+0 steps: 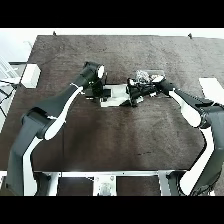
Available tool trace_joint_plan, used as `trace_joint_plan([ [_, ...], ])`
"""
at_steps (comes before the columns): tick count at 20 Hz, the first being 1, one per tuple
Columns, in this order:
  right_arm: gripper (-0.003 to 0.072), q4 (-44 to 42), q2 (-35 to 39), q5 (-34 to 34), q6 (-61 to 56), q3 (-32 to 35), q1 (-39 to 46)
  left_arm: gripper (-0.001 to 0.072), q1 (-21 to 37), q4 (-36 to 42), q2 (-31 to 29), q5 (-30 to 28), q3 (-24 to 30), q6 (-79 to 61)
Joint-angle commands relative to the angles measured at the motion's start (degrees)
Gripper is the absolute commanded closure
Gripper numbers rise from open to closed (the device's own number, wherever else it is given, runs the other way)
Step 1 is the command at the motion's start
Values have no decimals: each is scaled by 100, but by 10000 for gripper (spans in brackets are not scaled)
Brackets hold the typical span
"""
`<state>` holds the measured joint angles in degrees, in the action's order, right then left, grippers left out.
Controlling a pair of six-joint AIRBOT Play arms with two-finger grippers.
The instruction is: Fold the box and place the chain.
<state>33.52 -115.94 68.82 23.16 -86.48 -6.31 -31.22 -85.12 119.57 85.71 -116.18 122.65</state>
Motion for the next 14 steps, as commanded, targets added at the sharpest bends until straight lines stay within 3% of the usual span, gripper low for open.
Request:
trace_joint_plan([
  [1,249,-2,-2,0,0,0,-4,295,-42,-378,22,26,-103,-129],
  [5,249,-2,-2,2,0,0,-7,323,-50,-387,33,-116,-122,-164],
  [6,249,0,-2,2,0,0,-7,494,-52,-385,35,-129,-122,-168],
  [7,249,-2,-2,2,0,0,-4,560,-52,-387,37,-140,-122,-173],
  [11,249,0,-2,2,0,0,-4,561,-63,-385,42,-236,-122,-166],
  [13,249,0,-2,2,0,0,-7,688,-83,-391,52,-286,-122,-229],
  [14,249,0,-2,2,0,0,-7,688,-81,-391,70,-302,-122,-269],
])
